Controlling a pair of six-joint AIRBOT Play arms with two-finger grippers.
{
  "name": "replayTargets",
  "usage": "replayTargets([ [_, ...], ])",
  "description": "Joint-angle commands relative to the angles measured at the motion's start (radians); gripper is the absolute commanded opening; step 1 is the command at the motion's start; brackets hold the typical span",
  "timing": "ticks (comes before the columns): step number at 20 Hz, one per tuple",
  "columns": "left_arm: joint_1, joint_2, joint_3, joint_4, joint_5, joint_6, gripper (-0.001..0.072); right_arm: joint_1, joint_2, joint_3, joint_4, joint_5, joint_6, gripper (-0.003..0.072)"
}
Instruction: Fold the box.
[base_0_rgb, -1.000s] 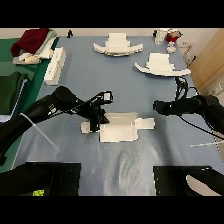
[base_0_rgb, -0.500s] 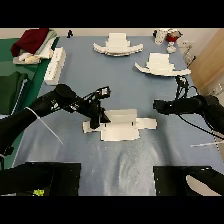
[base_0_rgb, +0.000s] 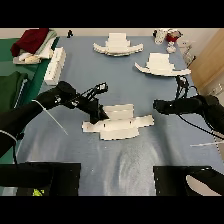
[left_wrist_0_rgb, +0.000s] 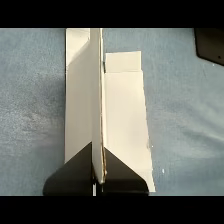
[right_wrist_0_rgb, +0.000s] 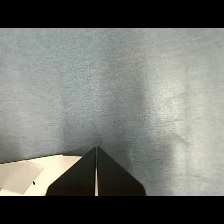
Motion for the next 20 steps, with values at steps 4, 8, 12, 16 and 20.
replayTargets([
  [4,0.066,-0.024,0.107,-0.001,-0.245,-0.145,0.0015,0.000,0.000,0.000,0.000,0.000,0.000,0.0003],
  [8,0.110,-0.024,0.110,-0.005,-0.316,-0.199,0.0016,0.000,0.000,0.000,0.000,0.000,0.000,0.0003],
  [12,0.113,-0.026,0.109,-0.012,-0.327,-0.237,0.0015,0.000,0.000,0.000,0.000,0.000,0.000,0.0003],
  [16,0.072,-0.035,0.090,-0.003,-0.325,-0.258,0.0015,0.000,0.000,0.000,0.000,0.000,0.000,0.0003],
  [20,0.001,-0.024,0.053,0.035,-0.234,-0.254,0.0012,0.000,0.000,0.000,0.000,-0.030,0.000,0.0003],
])
